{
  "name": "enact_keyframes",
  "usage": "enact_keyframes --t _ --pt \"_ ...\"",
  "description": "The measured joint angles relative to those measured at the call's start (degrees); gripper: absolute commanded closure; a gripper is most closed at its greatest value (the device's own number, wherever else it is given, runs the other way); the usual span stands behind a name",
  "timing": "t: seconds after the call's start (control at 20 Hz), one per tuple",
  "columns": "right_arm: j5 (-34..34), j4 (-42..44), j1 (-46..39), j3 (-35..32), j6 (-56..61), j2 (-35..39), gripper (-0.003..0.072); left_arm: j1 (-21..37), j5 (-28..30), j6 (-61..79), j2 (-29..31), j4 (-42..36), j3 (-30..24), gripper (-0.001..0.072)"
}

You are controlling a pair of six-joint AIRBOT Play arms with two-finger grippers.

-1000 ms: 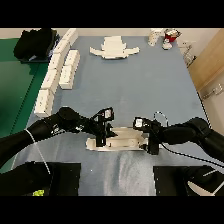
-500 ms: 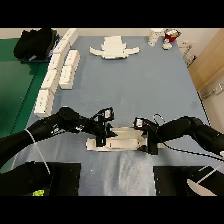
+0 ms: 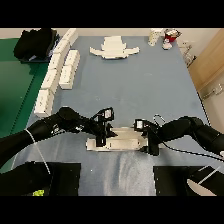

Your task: Fold the box.

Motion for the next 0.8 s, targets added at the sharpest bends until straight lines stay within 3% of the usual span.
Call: enact_keyframes --t 0.8 --pt "4.5 4.3 0.5 -3.0 -9.7 0.0 -0.0010 0.0 0.0 0.0 0.0 0.0 0.0 0.0696"
